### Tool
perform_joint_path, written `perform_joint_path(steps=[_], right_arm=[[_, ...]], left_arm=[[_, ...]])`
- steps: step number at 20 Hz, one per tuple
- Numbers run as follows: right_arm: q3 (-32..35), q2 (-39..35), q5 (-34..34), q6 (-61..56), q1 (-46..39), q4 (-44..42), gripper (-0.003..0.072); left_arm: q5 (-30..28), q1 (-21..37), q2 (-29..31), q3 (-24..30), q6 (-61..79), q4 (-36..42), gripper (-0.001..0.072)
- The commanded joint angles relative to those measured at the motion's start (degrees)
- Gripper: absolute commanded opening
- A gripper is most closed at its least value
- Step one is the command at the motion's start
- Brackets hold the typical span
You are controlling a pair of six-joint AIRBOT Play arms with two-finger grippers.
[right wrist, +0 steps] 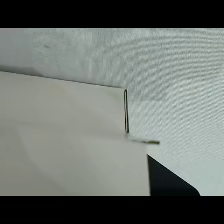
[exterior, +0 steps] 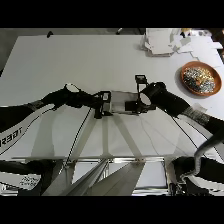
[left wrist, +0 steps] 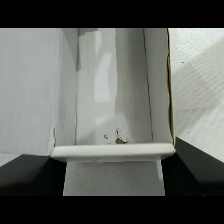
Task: Fold the box and place the chain.
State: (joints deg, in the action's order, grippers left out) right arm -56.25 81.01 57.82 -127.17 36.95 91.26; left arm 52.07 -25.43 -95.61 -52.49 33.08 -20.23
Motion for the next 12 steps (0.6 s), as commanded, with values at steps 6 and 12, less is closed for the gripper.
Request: perform_joint_path(steps=[6,12], right_arm=[[0.00,2.34,0.44,-3.54,-0.61,0.66,0.0200],[0.00,2.34,1.14,-8.46,-3.15,0.63,0.0162]], left_arm=[[0.02,-0.02,0.00,-0.02,0.07,-0.11,0.0209],[0.02,-0.02,0.00,-0.02,0.07,-0.11,0.0209]])
